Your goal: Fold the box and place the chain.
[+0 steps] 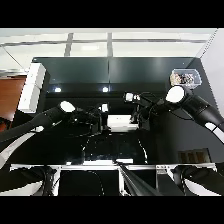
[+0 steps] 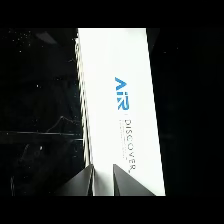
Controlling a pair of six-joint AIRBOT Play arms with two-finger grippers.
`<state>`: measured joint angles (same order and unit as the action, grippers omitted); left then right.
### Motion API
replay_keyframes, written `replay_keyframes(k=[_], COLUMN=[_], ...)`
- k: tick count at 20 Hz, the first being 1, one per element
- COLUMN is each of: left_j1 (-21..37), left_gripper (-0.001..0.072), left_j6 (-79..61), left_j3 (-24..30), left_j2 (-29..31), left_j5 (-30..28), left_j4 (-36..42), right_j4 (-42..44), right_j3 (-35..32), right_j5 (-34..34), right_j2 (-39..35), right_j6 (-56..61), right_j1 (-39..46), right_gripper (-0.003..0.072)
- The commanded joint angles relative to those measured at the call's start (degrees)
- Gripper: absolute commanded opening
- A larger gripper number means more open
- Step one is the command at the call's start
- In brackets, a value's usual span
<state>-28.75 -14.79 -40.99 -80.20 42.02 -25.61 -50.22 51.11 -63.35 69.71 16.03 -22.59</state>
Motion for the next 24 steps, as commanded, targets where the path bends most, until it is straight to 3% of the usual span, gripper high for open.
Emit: replay_keyframes(k=[1,9,12,16,17,18,22,24], left_j1=[0.0,0.0,0.0,0.0,0.0,0.0,0.0,0.0], left_gripper=[0.0334,0.0334,0.0334,0.0334,0.0334,0.0334,0.0334,0.0334], left_j6=[0.0,0.0,0.0,0.0,0.0,0.0,0.0,0.0], left_j3=[0.0,0.0,0.0,0.0,0.0,0.0,0.0,0.0], left_j2=[0.0,0.0,0.0,0.0,0.0,0.0,0.0,0.0], left_j5=[0.0,0.0,0.0,0.0,0.0,0.0,0.0,0.0], left_j4=[0.0,0.0,0.0,0.0,0.0,0.0,0.0,0.0], right_j4=[0.1,0.7,1.4,8.2,8.8,10.3,27.4,31.9], right_j3=[-0.3,-2.2,-1.5,-1.4,-2.0,-3.0,-7.7,-8.1], right_j5=[-0.3,-0.3,0.6,-1.9,-2.5,-3.3,-3.1,-1.9], right_j2=[0.3,0.4,-1.0,-3.0,-3.0,-2.9,-1.1,1.0], right_j6=[0.1,0.2,9.4,30.3,35.7,37.4,35.4,35.3], right_j1=[0.0,0.0,0.5,4.7,5.5,6.2,7.3,7.1], right_gripper=[0.0128,0.0128,0.0128,0.0125,0.0083,0.0016,0.0016,0.0017])
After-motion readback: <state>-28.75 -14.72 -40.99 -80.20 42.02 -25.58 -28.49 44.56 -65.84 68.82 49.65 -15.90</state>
